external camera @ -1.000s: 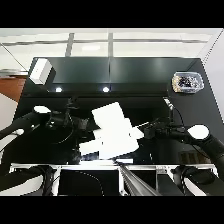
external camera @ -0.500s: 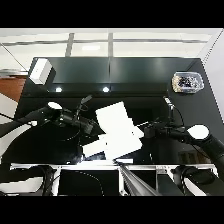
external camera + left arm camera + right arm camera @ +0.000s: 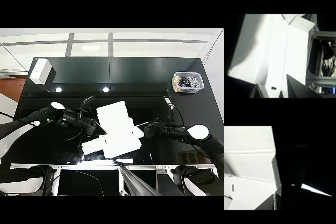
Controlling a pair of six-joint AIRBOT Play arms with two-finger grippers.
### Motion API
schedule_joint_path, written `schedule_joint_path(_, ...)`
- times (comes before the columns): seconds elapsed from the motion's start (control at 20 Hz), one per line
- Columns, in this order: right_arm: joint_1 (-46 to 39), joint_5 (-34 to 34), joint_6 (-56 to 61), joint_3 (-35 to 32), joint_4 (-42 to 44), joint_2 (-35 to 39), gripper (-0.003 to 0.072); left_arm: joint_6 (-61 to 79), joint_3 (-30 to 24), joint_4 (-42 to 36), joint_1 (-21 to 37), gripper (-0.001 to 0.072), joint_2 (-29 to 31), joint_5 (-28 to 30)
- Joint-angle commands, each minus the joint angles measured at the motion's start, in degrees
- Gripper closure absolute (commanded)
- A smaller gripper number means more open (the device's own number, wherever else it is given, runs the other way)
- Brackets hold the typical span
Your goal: Fold the box and place the chain.
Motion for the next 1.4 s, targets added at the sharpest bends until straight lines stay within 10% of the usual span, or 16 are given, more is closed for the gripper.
schedule_joint_path(0.0,0.02,0.0,0.02,0.0,-0.02,0.02,0.0643,0.09,0.07,-1.46,-0.17,0.0439,-0.04,2.34)
schedule_joint_path(0.25,-0.07,0.0,0.02,0.0,-0.2,0.02,0.0615,0.37,0.07,-0.9,-0.17,0.0671,-0.02,2.12)
schedule_joint_path(0.4,-1.7,0.66,-0.02,0.07,-2.95,0.37,-0.0017,1.09,1.33,4.26,0.07,0.0678,0.04,2.19)
schedule_joint_path(0.85,-22.73,17.9,-0.46,17.9,-31.76,3.78,-0.0014,4.37,5.81,10.69,-2.75,0.0682,10.45,5.66)
schedule_joint_path(1.35,-23.96,15.69,-17.81,17.4,-27.76,3.34,-0.0013,26.99,-1.68,10.62,-16.72,0.0681,17.35,23.08)
